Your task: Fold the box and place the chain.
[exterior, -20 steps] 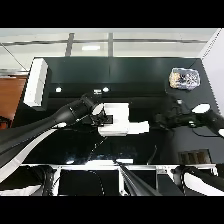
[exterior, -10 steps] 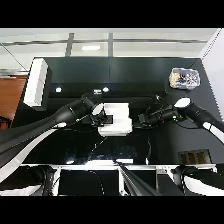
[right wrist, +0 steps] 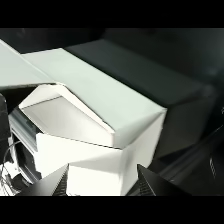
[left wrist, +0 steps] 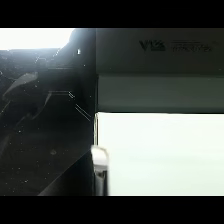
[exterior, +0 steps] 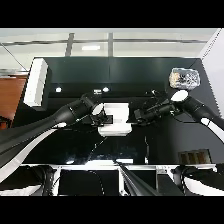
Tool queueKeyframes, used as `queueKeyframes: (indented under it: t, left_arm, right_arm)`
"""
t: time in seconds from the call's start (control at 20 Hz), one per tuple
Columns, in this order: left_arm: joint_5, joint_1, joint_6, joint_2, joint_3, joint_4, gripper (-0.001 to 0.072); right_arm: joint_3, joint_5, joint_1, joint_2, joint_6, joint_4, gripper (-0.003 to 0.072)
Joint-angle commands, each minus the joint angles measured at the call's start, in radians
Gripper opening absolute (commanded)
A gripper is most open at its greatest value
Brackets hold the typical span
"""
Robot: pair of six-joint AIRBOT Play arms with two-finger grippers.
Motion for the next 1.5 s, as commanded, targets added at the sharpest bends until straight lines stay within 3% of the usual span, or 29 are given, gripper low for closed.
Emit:
queueKeyframes:
  t: [0.0,0.3,0.5,0.75,1.05,1.45]
  left_arm:
    - [0.003,0.001,0.001,-0.001,0.000,0.000,0.0025]
    - [0.003,0.001,0.001,-0.001,0.000,0.000,0.0025]
    - [0.003,0.001,0.001,-0.001,0.000,0.000,0.0025]
    - [0.003,0.001,0.001,-0.001,0.000,0.000,0.0025]
    - [0.004,0.001,0.001,-0.001,0.000,0.000,0.0025]
    - [0.003,0.001,0.001,-0.001,0.000,0.000,0.0025]
  right_arm:
    - [0.035,-0.078,0.090,-0.001,0.167,-0.142,0.0462]
    - [0.129,-0.163,0.283,-0.001,0.486,-0.473,0.0461]
    - [0.165,-0.195,0.360,-0.002,0.628,-0.563,0.0460]
    - [0.167,-0.193,0.391,-0.003,0.715,-0.625,0.0349]
    - [0.167,-0.193,0.437,-0.009,0.872,-0.775,0.0348]
    - [0.287,-0.024,0.494,-0.121,1.074,-0.961,0.0347]
